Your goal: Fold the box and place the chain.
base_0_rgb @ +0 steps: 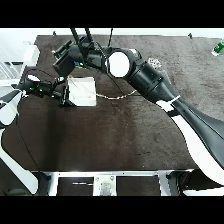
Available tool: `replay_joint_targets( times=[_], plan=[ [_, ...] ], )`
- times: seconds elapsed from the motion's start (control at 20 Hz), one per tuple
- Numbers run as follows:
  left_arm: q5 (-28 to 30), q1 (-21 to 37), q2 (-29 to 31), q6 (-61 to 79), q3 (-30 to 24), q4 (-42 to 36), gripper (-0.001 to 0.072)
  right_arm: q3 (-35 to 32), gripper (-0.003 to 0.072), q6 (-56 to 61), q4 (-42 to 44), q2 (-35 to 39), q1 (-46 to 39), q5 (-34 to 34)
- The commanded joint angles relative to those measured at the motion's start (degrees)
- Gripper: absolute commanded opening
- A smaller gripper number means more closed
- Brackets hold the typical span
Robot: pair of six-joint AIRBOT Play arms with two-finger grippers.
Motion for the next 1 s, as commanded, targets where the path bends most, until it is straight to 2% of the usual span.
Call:
replay_joint_targets(
  times=[0.0,0.4,0.55,0.7,0.8,0.9,0.95],
  plan=[
    [0.02,0.00,0.00,0.00,0.04,0.02,0.0527,0.68,0.0010,-0.76,-0.33,-0.52,0.26,1.79],
    [0.02,0.00,0.00,0.00,0.04,0.00,0.0527,0.48,0.0011,0.74,-0.96,-9.46,-3.85,2.27],
    [0.04,0.00,0.00,0.00,0.04,0.00,0.0527,0.57,0.0010,1.07,-0.90,-9.62,-6.19,2.93],
    [0.02,0.02,0.00,0.02,0.04,0.00,0.0527,0.46,0.0010,1.27,-0.90,-8.94,-7.45,8.76],
    [0.02,0.02,0.00,0.02,0.04,0.00,0.0527,-1.68,0.0011,1.18,-0.92,-9.35,-7.65,11.41],
    [0.02,0.00,0.00,0.02,0.04,0.00,0.0527,-5.09,0.0011,1.18,-0.92,-10.27,-7.87,9.60],
    [0.02,0.00,0.00,0.00,0.04,0.00,0.0527,-6.36,0.0042,1.18,-0.92,-11.15,-8.22,8.61]
  ],
)
